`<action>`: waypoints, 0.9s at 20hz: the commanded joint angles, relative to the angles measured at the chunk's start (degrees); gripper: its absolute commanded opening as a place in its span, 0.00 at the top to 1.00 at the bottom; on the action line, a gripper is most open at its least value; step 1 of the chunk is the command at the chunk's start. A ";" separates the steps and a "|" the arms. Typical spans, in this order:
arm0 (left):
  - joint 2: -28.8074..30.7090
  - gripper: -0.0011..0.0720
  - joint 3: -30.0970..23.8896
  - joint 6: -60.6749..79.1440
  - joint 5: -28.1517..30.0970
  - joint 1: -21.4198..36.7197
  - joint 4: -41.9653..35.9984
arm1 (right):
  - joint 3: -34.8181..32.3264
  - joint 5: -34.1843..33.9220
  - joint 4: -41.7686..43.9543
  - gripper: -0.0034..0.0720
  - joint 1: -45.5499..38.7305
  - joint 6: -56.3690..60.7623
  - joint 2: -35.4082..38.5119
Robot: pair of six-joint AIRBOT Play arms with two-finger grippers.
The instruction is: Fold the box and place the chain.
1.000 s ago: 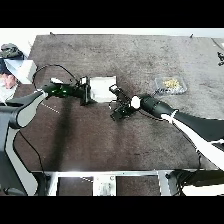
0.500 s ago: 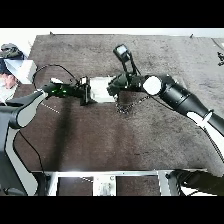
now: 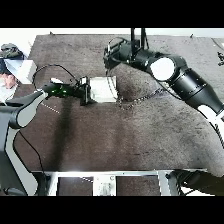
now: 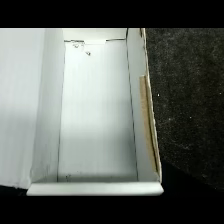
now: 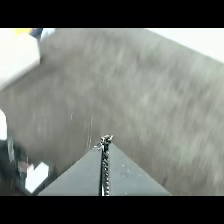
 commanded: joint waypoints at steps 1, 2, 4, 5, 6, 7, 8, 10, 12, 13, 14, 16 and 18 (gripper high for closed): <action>0.00 0.70 -0.02 0.00 0.00 0.04 0.02 | 1.64 -4.28 -0.02 0.97 0.04 -1.73 -0.17; 0.00 0.71 -0.02 0.00 0.02 0.04 0.02 | 1.64 -6.16 -0.02 0.97 0.07 -1.88 -0.31; 0.00 0.70 -0.02 0.00 0.02 0.04 0.02 | 1.64 -9.44 -0.04 0.97 0.04 -1.90 -0.35; 0.00 0.71 -0.02 0.00 0.00 0.04 0.02 | 1.64 -10.73 -0.02 0.97 0.04 -1.90 -0.35; 0.00 0.70 -0.02 0.00 0.00 0.04 0.02 | 1.64 -11.34 0.00 0.97 0.07 -1.88 -0.37; 0.00 0.70 -0.02 0.00 0.00 0.04 0.02 | 1.64 -10.88 0.04 0.97 0.09 -1.81 -0.48; 0.00 0.70 -0.02 0.00 0.00 0.04 0.02 | 1.62 -9.44 0.04 0.97 0.35 -1.79 -0.76; 0.00 0.71 -0.02 0.00 0.00 0.04 0.02 | 1.62 -4.55 0.02 0.97 1.03 -1.62 -1.88; 0.00 0.71 -0.02 0.00 0.02 0.04 0.02 | 1.49 0.22 0.15 0.97 1.79 -1.57 -3.72; 0.00 0.70 -0.02 0.00 0.02 0.04 0.02 | 1.22 1.38 0.31 0.97 2.25 -1.09 -4.90; 0.00 0.71 -0.02 0.00 0.02 0.04 0.02 | 0.85 1.86 0.37 0.97 2.84 -1.22 -6.01; 0.00 0.71 -0.02 0.00 0.00 0.04 0.02 | 0.07 2.89 0.35 0.97 3.76 -1.25 -8.20; 0.00 0.70 -0.02 0.00 0.00 0.04 0.02 | -0.46 3.50 0.44 0.97 3.80 -1.18 -10.91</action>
